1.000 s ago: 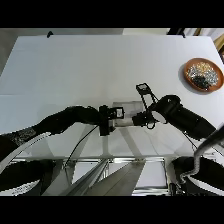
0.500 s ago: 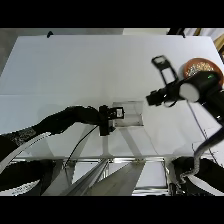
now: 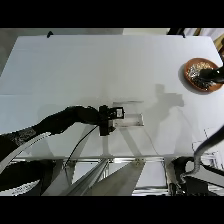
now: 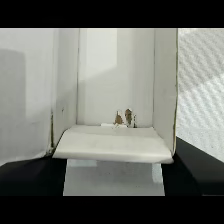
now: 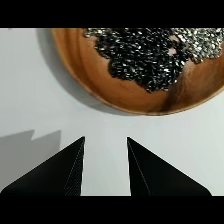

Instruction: Fold the box and place the chain.

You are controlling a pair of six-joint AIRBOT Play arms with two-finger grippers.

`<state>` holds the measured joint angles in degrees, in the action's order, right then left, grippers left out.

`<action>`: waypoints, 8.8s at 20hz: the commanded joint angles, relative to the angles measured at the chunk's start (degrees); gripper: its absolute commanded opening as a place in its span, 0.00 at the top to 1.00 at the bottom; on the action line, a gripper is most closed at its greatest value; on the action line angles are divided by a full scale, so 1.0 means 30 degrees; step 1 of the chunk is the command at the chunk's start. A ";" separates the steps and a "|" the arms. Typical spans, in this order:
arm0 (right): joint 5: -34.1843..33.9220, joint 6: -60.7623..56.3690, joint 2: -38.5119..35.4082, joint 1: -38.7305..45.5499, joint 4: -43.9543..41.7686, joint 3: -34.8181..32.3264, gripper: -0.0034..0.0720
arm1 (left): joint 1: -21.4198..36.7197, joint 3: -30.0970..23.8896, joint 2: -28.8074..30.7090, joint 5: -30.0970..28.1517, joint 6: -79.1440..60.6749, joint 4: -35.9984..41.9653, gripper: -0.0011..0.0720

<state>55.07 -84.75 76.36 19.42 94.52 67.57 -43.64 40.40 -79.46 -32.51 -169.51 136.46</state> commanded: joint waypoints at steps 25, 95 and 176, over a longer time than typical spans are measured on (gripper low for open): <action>-0.5151 0.2914 0.6149 0.3388 -0.2251 0.0510 0.64 | -0.0007 0.0007 0.0007 -0.0015 -0.0007 -0.0007 0.70; -0.5209 -0.1690 -0.4830 -1.8513 -1.1052 -1.0324 0.93 | -0.0007 0.0007 0.0007 -0.0015 -0.0007 0.0000 0.70; 0.0991 -0.4269 -1.1570 -1.7682 -0.8765 -0.4801 0.94 | -0.0007 0.0007 0.0007 -0.0015 -0.0007 0.0000 0.70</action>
<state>60.18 -97.65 42.46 -33.04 72.93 53.10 -43.64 40.40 -79.46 -32.56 -169.51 136.46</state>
